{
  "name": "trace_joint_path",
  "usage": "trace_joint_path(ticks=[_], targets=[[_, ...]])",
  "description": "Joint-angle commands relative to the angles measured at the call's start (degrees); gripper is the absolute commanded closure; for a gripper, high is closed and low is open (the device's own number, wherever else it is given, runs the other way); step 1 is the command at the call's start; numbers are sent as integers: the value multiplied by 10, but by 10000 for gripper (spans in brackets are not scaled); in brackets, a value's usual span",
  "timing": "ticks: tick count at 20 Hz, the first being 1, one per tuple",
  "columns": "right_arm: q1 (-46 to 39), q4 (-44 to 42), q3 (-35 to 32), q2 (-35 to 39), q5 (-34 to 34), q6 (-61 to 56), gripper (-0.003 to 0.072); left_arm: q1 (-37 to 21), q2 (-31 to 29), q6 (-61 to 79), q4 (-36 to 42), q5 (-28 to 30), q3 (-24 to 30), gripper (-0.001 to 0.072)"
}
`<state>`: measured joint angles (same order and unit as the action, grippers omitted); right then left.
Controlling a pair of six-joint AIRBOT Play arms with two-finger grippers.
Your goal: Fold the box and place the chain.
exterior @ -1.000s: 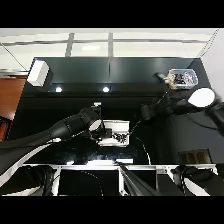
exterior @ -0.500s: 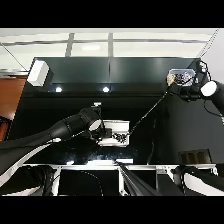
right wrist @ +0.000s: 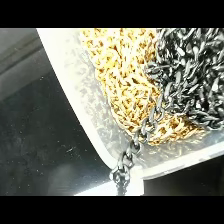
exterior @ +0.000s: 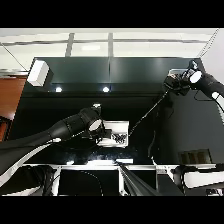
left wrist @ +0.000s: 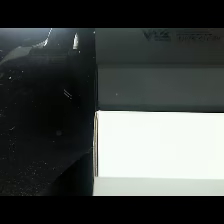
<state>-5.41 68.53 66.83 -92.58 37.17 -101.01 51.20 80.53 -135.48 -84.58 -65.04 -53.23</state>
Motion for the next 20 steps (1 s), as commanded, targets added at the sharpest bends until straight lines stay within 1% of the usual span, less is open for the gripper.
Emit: trace_joint_path(ticks=[1,3,4,6,8,10,13,15,16,18,20], targets=[[-7,-10,11,-3,60,14,666,0,0,0,0,-1,0,678],[-12,-9,11,24,107,73,667,0,0,0,0,0,0,678],[-13,-10,11,49,123,100,667,0,0,0,0,0,0,678],[-14,-10,11,135,145,149,668,0,0,0,0,0,0,677],[-14,-10,16,235,150,170,670,0,0,0,0,0,0,677],[-13,-22,30,332,188,173,669,0,0,0,0,0,0,677],[-12,-46,30,435,253,177,669,0,0,0,0,0,0,677],[-12,-63,30,478,302,177,669,0,0,0,0,0,0,677],[-12,-86,30,496,321,180,669,0,0,0,0,0,0,677],[-12,-145,30,520,343,195,669,0,0,0,0,0,0,677],[-12,-225,30,537,362,213,669,0,0,0,0,0,0,677]])
